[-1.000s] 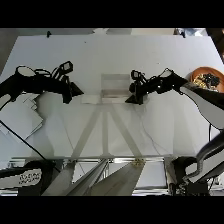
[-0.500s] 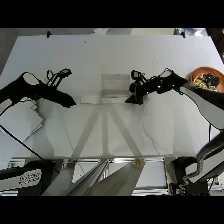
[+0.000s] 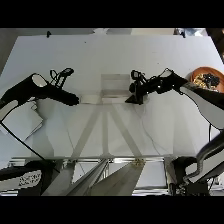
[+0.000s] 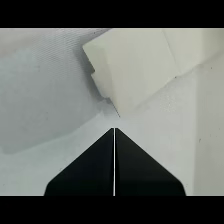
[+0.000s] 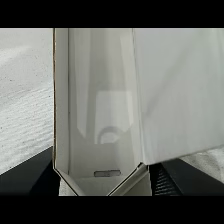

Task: Fold the box and place the chain.

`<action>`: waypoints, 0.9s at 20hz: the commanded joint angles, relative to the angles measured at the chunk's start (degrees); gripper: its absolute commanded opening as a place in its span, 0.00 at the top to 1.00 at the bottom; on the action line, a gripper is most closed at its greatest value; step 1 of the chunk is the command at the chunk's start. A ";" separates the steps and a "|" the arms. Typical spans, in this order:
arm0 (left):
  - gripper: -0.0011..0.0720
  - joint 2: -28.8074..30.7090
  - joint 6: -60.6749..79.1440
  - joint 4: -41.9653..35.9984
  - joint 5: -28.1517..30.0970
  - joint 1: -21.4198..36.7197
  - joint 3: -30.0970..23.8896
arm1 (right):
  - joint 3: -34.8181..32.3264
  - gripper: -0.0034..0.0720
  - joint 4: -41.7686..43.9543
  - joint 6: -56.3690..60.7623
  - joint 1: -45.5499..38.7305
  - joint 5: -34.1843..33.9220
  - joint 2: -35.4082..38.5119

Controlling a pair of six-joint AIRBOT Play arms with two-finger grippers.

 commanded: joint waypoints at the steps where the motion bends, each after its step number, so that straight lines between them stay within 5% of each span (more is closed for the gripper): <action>1: 0.99 -0.81 -2.27 -0.50 1.44 -0.59 -0.04 | 0.00 0.35 0.02 0.02 -0.04 0.02 0.04; 13: 0.98 -0.90 -1.81 -2.89 3.69 -0.42 -0.04 | 0.00 0.35 0.02 0.02 -0.04 0.00 0.04; 18: 0.99 -0.90 -11.87 7.98 4.15 -0.37 -0.04 | 0.00 0.35 0.02 0.02 -0.04 0.00 0.04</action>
